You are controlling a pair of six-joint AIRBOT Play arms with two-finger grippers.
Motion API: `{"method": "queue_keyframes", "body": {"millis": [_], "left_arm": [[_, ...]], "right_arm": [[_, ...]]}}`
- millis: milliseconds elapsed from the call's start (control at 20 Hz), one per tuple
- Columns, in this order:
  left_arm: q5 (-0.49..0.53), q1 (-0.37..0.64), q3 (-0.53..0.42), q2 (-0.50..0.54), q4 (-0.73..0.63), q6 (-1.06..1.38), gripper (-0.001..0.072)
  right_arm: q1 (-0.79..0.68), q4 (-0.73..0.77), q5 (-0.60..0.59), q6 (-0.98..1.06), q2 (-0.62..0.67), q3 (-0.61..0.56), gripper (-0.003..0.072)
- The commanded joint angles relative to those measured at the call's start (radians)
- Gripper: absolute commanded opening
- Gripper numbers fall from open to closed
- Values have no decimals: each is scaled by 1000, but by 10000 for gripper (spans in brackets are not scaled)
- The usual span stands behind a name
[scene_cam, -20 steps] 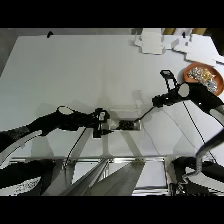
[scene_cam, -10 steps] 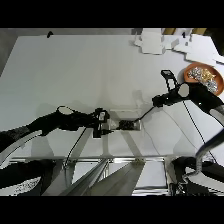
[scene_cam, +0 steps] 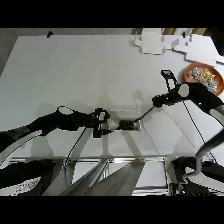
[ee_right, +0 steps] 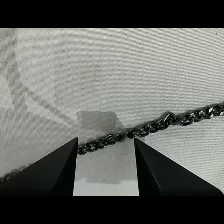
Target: Fold the box and place the chain.
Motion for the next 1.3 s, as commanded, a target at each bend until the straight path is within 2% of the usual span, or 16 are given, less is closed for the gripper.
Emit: {"method": "queue_keyframes", "body": {"millis": [0, 400, 450, 500, 950, 1000, 1200, 1250], "left_arm": [[0, 0, 1, 0, 0, 0, 97], [0, 0, 1, 0, 0, 0, 97], [0, 0, 1, 0, 0, 0, 97], [0, 0, 1, 0, 0, 0, 97], [0, 0, 1, 0, 0, 0, 97], [0, 0, 1, 0, 0, 0, 97], [0, 0, 1, 0, 0, 0, 97], [0, 0, 1, 0, 0, 0, 97]], "right_arm": [[-1, 0, 1, 0, -1, 0, 397], [0, 0, 9, 19, -4, 0, 395], [0, 0, 10, 19, -4, 0, 385], [0, 0, 12, 19, -5, 0, 332], [0, 1, 11, 19, -40, 0, 336], [0, 1, 11, 19, -40, 0, 322], [0, 1, 13, 19, -40, 0, 159], [0, 1, 14, 19, -40, 0, 156]]}}
